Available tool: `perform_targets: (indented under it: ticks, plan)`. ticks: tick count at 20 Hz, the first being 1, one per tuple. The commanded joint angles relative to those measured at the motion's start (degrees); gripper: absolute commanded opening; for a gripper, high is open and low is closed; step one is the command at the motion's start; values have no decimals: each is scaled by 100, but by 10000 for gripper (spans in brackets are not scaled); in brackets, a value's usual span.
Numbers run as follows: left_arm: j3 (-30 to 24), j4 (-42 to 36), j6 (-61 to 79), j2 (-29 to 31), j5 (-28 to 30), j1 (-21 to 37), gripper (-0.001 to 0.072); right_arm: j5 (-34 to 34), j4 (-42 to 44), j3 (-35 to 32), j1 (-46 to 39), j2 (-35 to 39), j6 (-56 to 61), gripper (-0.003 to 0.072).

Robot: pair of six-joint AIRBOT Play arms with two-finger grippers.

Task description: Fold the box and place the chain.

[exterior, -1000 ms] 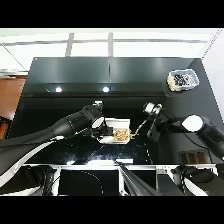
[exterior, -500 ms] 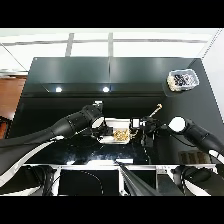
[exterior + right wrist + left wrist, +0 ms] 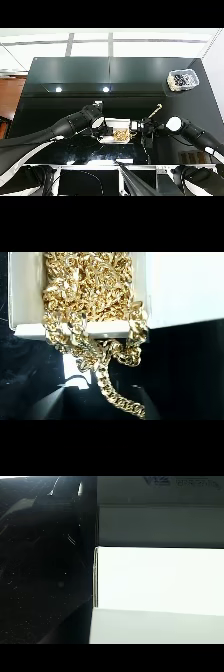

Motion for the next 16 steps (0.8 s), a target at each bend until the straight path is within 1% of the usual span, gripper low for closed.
perform_targets:
  ticks: [1,4,5,6,8,10,12,16]
  plan:
    - [2,0,2,-4,-2,2,31,31,-68,-4,4,-52,-9,358]
    - [2,2,2,-4,-2,2,31,26,-66,-4,4,-81,184,345]
    - [2,2,2,-4,0,2,31,55,-63,-4,4,-81,249,124]
    - [2,2,2,-4,0,2,31,90,-66,-4,4,-79,321,51]
    - [2,2,2,-4,0,2,31,219,-68,0,2,-52,389,49]
    - [2,2,2,-4,-2,2,31,225,-146,26,2,66,848,48]
    - [2,2,2,-4,-2,2,31,299,-299,92,2,352,1460,47]
    - [2,2,2,-4,-2,2,31,1134,-452,599,-24,1274,2575,47]
